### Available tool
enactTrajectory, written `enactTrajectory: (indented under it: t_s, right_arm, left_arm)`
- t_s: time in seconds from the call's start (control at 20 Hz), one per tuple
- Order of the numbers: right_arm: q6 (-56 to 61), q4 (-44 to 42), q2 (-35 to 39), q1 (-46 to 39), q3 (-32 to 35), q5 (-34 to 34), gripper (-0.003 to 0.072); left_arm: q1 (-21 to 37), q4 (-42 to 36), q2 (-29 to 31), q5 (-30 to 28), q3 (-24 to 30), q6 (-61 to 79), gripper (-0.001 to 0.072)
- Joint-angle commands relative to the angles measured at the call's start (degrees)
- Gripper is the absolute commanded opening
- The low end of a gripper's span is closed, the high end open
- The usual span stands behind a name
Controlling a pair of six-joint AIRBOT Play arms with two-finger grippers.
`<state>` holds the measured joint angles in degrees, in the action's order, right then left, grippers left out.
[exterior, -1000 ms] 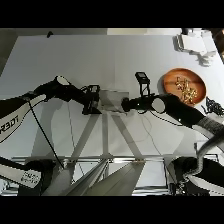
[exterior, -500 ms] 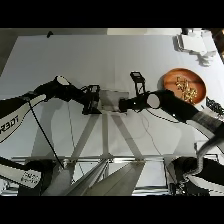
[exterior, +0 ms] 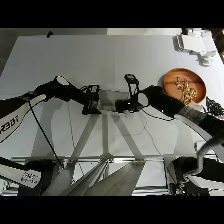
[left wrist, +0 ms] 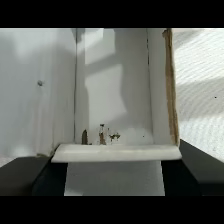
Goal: Fold the box and place the chain.
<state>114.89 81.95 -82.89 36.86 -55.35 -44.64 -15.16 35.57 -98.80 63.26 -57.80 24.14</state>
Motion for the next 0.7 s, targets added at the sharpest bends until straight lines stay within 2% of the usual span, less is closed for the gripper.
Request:
enactTrajectory:
  t_s: [0.0, 0.1, 0.25, 0.35, 0.45, 0.65]
  right_arm:
    - [9.5, 9.7, -0.6, 0.2, -0.3, -1.4, 0.0509]
    - [9.9, 12.2, -0.6, 0.2, -0.3, -2.3, 0.0401]
    - [9.9, 12.6, -0.6, 0.2, -0.9, -4.0, 0.0357]
    - [11.1, 10.6, -0.6, 0.2, -1.2, -3.3, 0.0366]
    - [14.1, 8.9, -0.7, 0.2, -1.2, -1.2, 0.0419]
    - [16.2, 8.9, -1.9, 0.2, -1.2, -0.9, 0.0373]
  left_arm:
    - [0.0, 0.0, 0.0, 0.0, 0.0, 0.0, 0.0142]
    - [0.0, 0.0, 0.0, 0.0, 0.0, 0.0, 0.0142]
    - [0.0, 0.0, 0.0, 0.0, 0.0, 0.0, 0.0142]
    - [0.0, 0.0, 0.0, 0.0, 0.0, 0.0, 0.0142]
    - [0.0, 0.0, 0.0, 0.0, 0.0, 0.0, 0.0142]
    - [0.0, 0.0, 0.0, 0.0, 0.0, 0.0, 0.0142]
